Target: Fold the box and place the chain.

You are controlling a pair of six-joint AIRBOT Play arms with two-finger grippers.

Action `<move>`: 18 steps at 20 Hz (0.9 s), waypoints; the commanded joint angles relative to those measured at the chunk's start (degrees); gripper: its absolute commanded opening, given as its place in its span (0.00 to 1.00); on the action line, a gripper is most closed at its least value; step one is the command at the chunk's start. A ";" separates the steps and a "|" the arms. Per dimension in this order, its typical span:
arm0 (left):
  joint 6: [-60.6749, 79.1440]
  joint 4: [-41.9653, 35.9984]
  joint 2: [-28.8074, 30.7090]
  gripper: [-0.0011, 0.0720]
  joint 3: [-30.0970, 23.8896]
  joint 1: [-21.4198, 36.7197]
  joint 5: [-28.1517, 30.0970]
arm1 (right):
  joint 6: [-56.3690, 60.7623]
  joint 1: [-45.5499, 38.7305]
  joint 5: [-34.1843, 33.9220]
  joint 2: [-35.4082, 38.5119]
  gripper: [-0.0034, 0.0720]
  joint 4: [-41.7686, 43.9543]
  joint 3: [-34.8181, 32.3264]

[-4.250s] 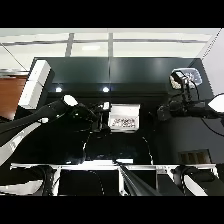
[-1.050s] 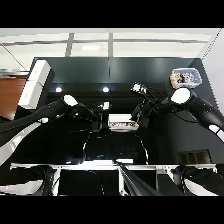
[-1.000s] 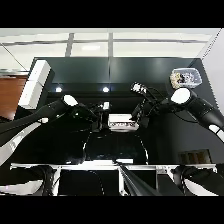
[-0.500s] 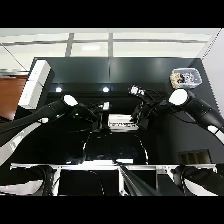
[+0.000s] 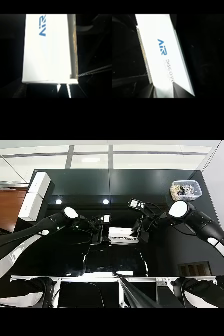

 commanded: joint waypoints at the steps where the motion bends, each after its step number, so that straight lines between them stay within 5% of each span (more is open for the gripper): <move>1: -0.07 -0.02 -0.04 0.65 0.04 0.00 0.17 | 0.50 0.00 0.33 0.00 0.41 -0.22 0.00; 18: -0.07 -0.02 -0.04 0.65 0.04 0.00 0.20 | 2.93 0.02 0.74 0.00 0.41 -2.73 0.00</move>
